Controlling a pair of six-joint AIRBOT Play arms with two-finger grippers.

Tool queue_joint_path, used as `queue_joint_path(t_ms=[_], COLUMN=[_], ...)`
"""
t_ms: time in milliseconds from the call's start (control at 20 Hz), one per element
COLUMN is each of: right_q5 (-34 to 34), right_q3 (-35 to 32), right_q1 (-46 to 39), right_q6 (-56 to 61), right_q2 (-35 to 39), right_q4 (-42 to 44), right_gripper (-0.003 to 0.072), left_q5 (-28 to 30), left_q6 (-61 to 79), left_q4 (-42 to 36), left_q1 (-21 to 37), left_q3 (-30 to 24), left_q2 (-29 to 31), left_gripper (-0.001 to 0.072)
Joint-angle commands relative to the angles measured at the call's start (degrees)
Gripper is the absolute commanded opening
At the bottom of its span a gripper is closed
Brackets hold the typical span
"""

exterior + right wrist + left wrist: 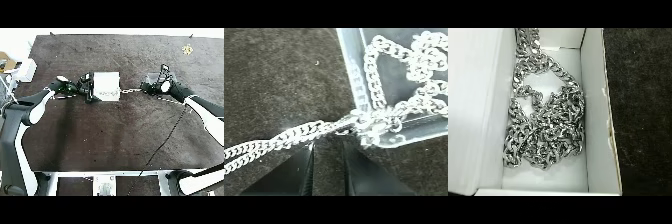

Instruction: Fold the box and place the chain.

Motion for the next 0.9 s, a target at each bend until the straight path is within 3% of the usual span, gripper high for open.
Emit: queue_joint_path(t_ms=[0,350,450,650,850], right_q5=[-2.01,-5.84,-6.03,-6.91,-6.91], right_q3=[0.07,0.07,0.07,0.07,0.07], right_q1=[-0.28,-0.2,0.09,2.8,6.29], right_q6=[0.5,1.51,1.68,0.63,0.46], right_q2=[-0.24,-1.75,-2.32,2.38,12.55], right_q4=[0.42,3.43,3.43,2.47,-0.94], right_gripper=[0.0205,0.0203,0.0003,0.0003,0.0003], left_q5=[0.02,0.02,0.0,0.02,0.02], left_q6=[0.0,0.0,0.0,0.0,0.0], left_q4=[0.0,0.02,0.02,0.02,0.02], left_q1=[0.02,0.02,0.02,0.02,0.02], left_q3=[0.02,0.02,0.02,0.02,0.02], left_q2=[-0.04,-0.04,-0.04,-0.04,-0.04], left_gripper=[0.029,0.029,0.029,0.0291,0.0291])
